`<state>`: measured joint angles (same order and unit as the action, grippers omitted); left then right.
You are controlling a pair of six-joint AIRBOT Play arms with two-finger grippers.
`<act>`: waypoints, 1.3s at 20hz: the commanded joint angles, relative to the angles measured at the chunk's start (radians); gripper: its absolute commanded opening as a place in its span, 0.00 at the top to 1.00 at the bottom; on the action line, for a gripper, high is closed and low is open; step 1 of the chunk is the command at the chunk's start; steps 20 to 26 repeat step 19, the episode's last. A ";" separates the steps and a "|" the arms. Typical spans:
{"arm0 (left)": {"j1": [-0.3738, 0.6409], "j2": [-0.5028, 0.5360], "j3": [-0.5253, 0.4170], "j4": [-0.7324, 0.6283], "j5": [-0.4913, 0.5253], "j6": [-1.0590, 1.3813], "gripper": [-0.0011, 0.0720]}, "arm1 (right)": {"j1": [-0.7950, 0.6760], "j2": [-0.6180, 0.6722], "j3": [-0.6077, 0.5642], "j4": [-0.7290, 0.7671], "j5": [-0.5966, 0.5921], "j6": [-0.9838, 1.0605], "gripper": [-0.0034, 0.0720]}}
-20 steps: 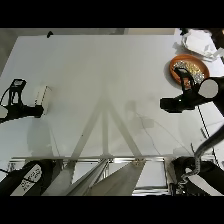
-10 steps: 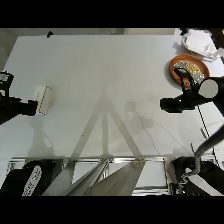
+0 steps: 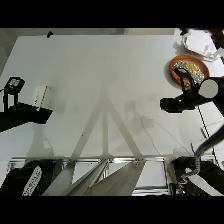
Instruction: Fold the box and place the chain.
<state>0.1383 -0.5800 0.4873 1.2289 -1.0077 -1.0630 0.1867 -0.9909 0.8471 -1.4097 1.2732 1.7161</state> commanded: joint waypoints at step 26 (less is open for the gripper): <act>-0.003 -0.097 -0.001 -0.032 -0.032 0.000 0.04 | -0.001 0.000 0.000 0.000 -0.002 0.000 0.92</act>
